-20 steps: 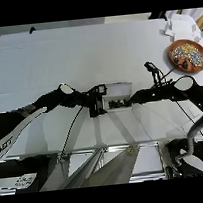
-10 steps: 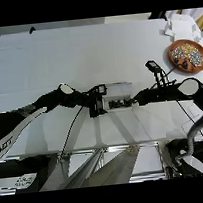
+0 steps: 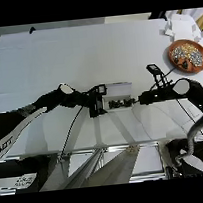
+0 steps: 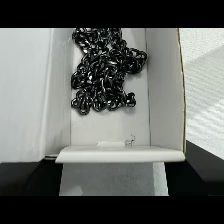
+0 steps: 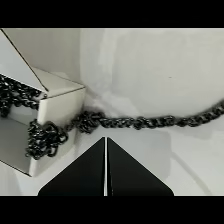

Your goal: Fold the box and place the chain.

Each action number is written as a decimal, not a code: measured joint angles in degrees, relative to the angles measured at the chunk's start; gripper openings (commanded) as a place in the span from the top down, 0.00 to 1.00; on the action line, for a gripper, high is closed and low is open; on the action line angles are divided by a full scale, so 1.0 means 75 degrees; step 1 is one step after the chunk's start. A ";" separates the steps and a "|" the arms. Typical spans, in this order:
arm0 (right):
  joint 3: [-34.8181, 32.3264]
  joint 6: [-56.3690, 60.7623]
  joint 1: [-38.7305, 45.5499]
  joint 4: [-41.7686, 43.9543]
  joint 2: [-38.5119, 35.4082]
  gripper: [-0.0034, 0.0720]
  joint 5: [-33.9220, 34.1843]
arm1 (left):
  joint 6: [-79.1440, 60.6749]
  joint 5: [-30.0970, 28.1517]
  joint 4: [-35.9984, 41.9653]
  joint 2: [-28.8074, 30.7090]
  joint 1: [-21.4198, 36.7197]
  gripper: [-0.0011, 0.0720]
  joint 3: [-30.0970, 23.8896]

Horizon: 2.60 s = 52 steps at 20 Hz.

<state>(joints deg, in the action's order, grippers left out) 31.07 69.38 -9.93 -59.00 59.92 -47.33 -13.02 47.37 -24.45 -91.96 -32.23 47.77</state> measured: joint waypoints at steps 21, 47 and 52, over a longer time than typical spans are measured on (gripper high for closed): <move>0.0000 -0.0927 0.0006 0.1883 -0.0635 0.94 -0.0697 | 0.0000 0.0000 0.0003 0.0000 0.0000 0.64 0.0000; 0.1157 0.1757 0.1265 -0.3042 0.1355 0.66 0.0734 | 0.0000 0.0000 0.0003 0.0000 0.0000 0.64 0.0000; 0.1157 0.1775 0.1239 -0.2920 0.1620 0.73 0.1020 | 0.0000 0.0000 0.0003 0.0000 0.0000 0.64 0.0000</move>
<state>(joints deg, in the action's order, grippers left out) 39.75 82.70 -0.64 -80.90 72.07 -39.68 -13.02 47.37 -24.43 -91.96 -32.23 47.77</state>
